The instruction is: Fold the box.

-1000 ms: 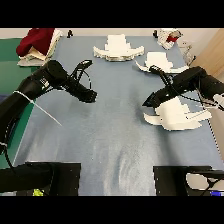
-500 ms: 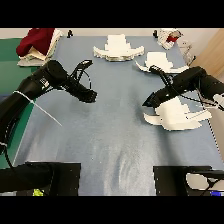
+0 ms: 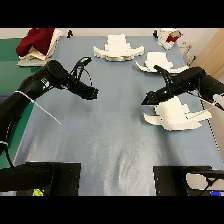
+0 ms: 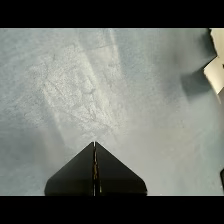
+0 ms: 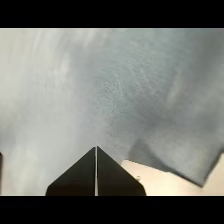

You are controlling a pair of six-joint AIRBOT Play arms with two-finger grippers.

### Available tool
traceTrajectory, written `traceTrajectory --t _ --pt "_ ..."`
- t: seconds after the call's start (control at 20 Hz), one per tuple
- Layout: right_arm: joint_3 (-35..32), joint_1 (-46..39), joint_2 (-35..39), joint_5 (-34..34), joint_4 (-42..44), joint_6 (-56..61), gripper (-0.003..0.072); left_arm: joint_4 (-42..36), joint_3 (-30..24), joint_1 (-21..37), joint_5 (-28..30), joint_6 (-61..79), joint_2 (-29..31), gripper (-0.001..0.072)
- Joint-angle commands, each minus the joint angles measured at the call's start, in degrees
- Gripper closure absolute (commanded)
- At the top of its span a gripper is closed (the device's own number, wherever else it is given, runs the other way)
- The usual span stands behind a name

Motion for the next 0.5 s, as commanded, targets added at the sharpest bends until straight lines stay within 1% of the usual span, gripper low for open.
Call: traceTrajectory --t 0.0,0.05,0.1,0.2,0.25,0.35,0.4,0.45 --pt "0.3 0.1 -0.5 3.2 0.1 16.4 0.0636 -8.2 0.0 0.0 3.3 0.5 -0.8 0.0696" --pt "1.5 -1.0 -0.5 3.3 -0.9 16.6 0.0426 -9.8 0.3 0.2 3.5 0.4 -0.7 0.0696" --pt "3.7 -2.8 -0.5 1.9 -2.6 18.0 0.0381 -10.2 1.0 0.5 3.2 -0.1 -0.5 0.0696" --pt "10.3 -8.3 -0.5 -2.8 -11.5 22.6 0.0381 -10.2 1.8 1.2 1.2 -1.5 1.3 0.0697" --pt "13.7 -11.8 -0.5 -5.7 -19.4 25.3 0.0381 -9.7 1.6 1.3 -0.2 -2.3 3.1 0.0698" --pt "17.8 -19.0 -0.5 -9.8 -34.1 27.9 0.0381 -9.9 -1.0 1.0 -2.8 -3.8 7.5 0.0698" --pt "18.2 -22.8 -0.5 -10.0 -38.9 27.8 0.0319 -9.7 -2.9 0.5 -3.8 -4.8 9.7 0.0698" --pt "18.2 -27.0 -1.0 -10.0 -41.9 27.5 0.0230 -9.8 -5.0 -0.1 -4.9 -6.0 11.5 0.0697"
